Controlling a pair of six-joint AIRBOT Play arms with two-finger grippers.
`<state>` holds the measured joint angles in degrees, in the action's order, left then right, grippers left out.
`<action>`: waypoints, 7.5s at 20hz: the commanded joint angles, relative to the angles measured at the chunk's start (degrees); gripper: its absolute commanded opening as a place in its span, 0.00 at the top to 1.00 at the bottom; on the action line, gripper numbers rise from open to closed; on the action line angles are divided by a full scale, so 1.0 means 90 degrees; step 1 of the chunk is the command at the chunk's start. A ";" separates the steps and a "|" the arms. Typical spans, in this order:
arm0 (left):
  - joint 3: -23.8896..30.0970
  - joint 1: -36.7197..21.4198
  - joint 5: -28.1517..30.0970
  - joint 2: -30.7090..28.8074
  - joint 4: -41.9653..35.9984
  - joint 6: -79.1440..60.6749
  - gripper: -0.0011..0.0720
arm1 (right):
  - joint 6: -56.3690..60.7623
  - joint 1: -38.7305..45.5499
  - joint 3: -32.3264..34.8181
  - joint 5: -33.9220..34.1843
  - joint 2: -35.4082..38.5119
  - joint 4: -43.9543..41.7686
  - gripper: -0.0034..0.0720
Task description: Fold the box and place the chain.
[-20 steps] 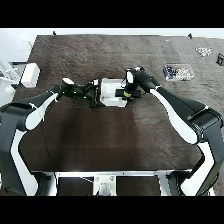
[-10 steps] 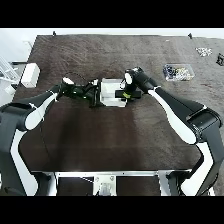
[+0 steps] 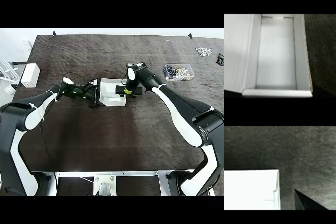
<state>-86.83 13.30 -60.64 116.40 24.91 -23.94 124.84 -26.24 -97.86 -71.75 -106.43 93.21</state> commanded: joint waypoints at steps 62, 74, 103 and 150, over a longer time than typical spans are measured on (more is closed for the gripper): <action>0.0002 0.0002 0.0000 0.0000 -0.0007 -0.0007 0.49 | -0.8293 0.4471 -0.2290 0.3096 -0.1460 -0.2346 0.94; 0.0002 0.0002 -0.0005 0.0000 -0.0007 -0.0005 0.49 | -0.6989 0.4420 -0.2169 0.1751 0.0350 -0.2069 0.94; 0.0002 0.0002 -0.0002 0.0000 -0.0007 -0.0005 0.49 | -0.8932 0.4510 -0.1756 0.3376 -0.1763 -0.2691 0.60; 0.0002 0.0002 0.0000 0.0000 -0.0010 -0.0007 0.48 | -0.6866 0.0971 -0.2154 0.1443 0.3723 -0.1899 0.94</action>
<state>-86.83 13.32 -60.66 116.42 24.82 -24.01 62.81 -12.32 -117.32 -58.67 -73.87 76.12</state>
